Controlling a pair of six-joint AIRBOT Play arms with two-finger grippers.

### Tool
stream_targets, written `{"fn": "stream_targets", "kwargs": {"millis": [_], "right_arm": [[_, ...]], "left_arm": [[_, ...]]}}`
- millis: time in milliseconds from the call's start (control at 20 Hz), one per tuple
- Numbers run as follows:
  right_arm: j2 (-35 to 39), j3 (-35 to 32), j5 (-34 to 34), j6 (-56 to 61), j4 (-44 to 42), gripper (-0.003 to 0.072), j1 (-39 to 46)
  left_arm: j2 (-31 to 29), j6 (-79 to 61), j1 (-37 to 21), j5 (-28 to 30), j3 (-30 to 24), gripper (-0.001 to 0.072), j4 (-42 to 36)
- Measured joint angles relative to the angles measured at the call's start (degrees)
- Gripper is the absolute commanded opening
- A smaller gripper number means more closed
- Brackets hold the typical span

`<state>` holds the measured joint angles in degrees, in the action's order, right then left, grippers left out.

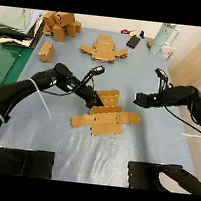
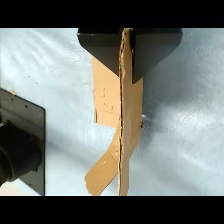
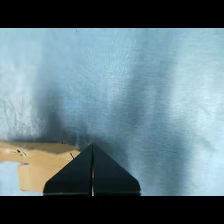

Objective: Fold the box.

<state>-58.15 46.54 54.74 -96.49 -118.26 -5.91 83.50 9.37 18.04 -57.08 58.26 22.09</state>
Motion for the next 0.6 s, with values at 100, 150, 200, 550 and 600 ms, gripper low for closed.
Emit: {"fn": "stream_targets", "kwargs": {"millis": [100, 150, 200, 550, 600], "right_arm": [[0.0, 0.5, 0.0, 0.7, -0.8, 0.0005, 0.2], [0.0, 0.7, -0.5, 1.0, -1.1, 0.0005, 0.2], [0.0, 0.8, -1.0, 1.2, -1.4, 0.0005, 0.1], [-0.1, 0.9, -4.0, 1.9, -2.6, 0.0005, -0.9], [-0.1, 0.9, -4.2, 2.0, -2.6, 0.0005, -1.0]], "left_arm": [[-1.4, -5.2, 0.8, 2.6, -3.3, 0.0009, -1.2], [-1.8, -7.3, 1.1, 3.4, -4.7, 0.0009, -1.6], [-2.1, -9.1, 1.5, 4.2, -6.1, 0.0009, -1.9], [-2.7, -14.6, 2.7, 6.1, -9.8, 0.0011, -2.9], [-2.7, -14.9, 2.7, 5.9, -10.0, 0.0012, -2.9]]}}
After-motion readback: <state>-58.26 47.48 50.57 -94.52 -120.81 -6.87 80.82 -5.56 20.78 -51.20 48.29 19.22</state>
